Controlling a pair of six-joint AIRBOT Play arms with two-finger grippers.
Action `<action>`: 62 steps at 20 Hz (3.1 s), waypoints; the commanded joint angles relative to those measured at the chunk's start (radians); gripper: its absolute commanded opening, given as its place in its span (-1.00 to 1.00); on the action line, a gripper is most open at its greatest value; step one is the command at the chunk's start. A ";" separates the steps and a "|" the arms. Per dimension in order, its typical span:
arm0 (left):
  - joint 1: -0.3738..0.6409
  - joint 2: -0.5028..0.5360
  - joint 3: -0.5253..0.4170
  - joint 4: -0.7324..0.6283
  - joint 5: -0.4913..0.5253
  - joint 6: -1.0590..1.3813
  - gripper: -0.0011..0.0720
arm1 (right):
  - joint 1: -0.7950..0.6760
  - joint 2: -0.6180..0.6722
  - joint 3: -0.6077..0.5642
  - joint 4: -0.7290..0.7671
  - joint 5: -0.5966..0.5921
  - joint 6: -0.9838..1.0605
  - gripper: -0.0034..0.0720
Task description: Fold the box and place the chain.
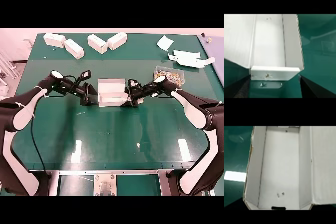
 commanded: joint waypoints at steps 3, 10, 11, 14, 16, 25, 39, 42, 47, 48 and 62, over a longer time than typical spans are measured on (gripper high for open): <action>-0.007 -0.001 -0.001 0.008 -0.007 0.000 1.00 | 0.001 0.000 0.000 0.002 -0.001 0.000 0.66; -0.006 -0.001 -0.001 -0.002 0.061 -0.037 1.00 | 0.001 0.000 0.000 0.002 -0.001 0.000 0.66; -0.007 -0.001 -0.001 -0.008 0.060 -0.037 1.00 | 0.001 0.000 0.000 0.002 -0.001 0.000 0.66; -0.007 -0.001 -0.001 -0.009 0.061 -0.034 1.00 | 0.001 0.000 0.000 0.002 -0.001 0.000 0.66; -0.007 -0.010 -0.001 -0.020 0.058 -0.033 1.00 | 0.001 0.000 0.000 0.002 -0.001 0.000 0.66; -0.014 -0.034 -0.001 -0.054 0.066 0.039 1.00 | 0.001 0.000 0.000 0.002 -0.001 0.000 0.66; -0.014 -0.053 0.004 -0.101 0.058 0.124 1.00 | 0.001 0.000 0.000 0.002 -0.002 0.000 0.66; -0.019 -0.066 0.004 -0.115 0.057 0.132 1.00 | 0.001 0.000 0.000 0.002 -0.002 0.000 0.66; -0.046 -0.077 0.004 -0.113 0.080 0.139 1.00 | 0.001 0.000 0.000 0.002 -0.002 0.000 0.66; -0.046 -0.080 0.004 -0.111 0.079 0.139 1.00 | 0.001 0.000 0.000 0.002 -0.001 0.000 0.66; -0.058 -0.080 0.004 -0.113 0.121 0.138 1.00 | 0.001 0.000 0.000 0.002 -0.001 0.000 0.66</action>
